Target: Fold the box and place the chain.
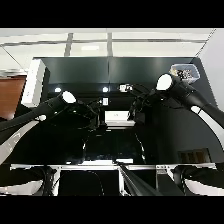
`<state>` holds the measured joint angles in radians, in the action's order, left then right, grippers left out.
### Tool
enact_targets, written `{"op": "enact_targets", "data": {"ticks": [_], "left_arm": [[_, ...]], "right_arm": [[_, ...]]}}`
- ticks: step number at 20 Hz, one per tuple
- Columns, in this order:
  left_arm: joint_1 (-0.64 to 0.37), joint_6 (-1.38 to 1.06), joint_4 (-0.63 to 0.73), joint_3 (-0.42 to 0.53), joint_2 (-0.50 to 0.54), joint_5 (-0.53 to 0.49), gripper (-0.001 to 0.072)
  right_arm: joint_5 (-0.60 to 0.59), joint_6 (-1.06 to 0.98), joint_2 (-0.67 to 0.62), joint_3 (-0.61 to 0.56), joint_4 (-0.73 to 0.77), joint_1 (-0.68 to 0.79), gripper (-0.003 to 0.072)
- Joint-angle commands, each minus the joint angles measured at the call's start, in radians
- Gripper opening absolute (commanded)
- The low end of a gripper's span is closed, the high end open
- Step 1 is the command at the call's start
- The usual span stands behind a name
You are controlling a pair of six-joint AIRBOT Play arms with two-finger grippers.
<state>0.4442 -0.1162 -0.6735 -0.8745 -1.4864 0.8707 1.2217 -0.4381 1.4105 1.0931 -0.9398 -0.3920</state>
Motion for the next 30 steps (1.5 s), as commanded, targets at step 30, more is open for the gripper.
{"op": "enact_targets", "data": {"ticks": [30], "left_arm": [[0.000,0.019,0.001,0.000,-0.001,0.002,0.0465]], "right_arm": [[-0.293,-0.543,-0.058,-0.354,0.557,0.097,0.0016]]}}
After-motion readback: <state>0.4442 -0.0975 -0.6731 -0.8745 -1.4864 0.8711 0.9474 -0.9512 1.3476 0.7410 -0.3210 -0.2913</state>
